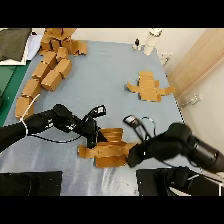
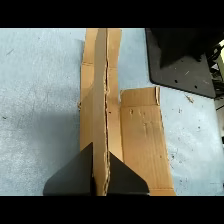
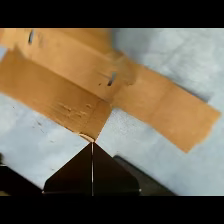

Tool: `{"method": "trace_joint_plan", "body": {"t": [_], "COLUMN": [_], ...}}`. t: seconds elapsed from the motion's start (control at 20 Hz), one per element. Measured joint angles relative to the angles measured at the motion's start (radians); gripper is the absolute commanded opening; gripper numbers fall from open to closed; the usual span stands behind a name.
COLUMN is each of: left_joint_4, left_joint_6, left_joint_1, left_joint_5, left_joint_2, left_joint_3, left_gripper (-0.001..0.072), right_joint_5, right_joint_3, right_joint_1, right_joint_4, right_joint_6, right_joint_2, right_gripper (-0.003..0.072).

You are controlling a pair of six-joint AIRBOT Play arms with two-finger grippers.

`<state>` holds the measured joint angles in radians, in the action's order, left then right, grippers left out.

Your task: Fold the box.

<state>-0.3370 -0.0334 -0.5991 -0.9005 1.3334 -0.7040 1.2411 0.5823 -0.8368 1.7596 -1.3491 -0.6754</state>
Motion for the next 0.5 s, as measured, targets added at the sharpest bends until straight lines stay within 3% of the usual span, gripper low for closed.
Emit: {"method": "trace_joint_plan", "body": {"t": [0.05,0.1,0.15,0.2,0.35,0.5], "left_joint_4": [0.000,0.000,0.000,0.000,0.000,0.000], "left_joint_6": [0.000,0.000,0.000,0.000,0.000,0.000], "left_joint_1": [0.000,0.000,0.000,0.000,0.000,0.000], "left_joint_5": [0.000,0.000,0.000,0.000,0.000,0.000], "left_joint_2": [0.000,0.000,0.000,0.000,0.000,0.000], "left_joint_3": [0.000,0.000,0.000,0.000,0.000,0.000], "left_gripper": [0.0012,0.0012,0.0012,0.0012,0.0012,0.0012], "right_joint_5": [-0.029,-0.063,-0.095,-0.124,-0.187,-0.219], "right_joint_3": [-0.010,-0.019,-0.029,-0.042,-0.092,-0.122], "right_joint_1": [-0.097,-0.185,-0.277,-0.354,-0.521,-0.588], "right_joint_4": [-0.068,-0.131,-0.189,-0.227,-0.344,-0.436], "right_joint_6": [0.008,0.011,0.013,0.009,-0.001,-0.003], "right_joint_2": [0.011,0.018,0.020,0.020,-0.009,-0.068], "right_gripper": [0.0010,0.0177,0.0420,0.0515,0.0516,0.0515]}}
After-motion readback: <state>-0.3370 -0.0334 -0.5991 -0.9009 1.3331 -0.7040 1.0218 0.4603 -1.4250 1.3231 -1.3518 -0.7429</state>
